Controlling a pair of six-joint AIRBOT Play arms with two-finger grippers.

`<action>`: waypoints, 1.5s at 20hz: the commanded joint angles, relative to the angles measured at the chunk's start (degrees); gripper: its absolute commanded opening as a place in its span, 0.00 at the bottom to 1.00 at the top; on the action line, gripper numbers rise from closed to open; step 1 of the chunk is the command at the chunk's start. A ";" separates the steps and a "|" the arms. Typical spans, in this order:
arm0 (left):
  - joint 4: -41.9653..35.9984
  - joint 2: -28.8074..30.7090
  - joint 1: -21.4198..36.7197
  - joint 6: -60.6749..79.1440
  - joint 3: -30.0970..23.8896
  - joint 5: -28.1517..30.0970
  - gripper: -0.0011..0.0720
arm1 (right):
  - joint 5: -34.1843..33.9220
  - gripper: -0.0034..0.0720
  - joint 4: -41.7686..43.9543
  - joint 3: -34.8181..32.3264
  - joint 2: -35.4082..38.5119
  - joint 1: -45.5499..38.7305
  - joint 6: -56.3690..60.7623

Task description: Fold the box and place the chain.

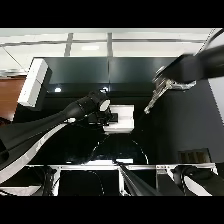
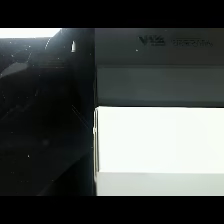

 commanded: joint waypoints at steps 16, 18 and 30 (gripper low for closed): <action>0.02 0.00 0.02 0.02 0.02 1.38 0.05 | -30.93 0.06 11.10 -40.33 0.15 11.10 -1.49; 0.02 0.00 0.00 0.02 0.02 1.49 0.05 | -31.63 0.06 11.43 -40.52 -0.66 11.32 -1.42; 0.02 0.00 0.00 0.02 0.02 1.46 0.05 | -33.46 0.08 9.73 -40.52 -3.06 12.09 -0.61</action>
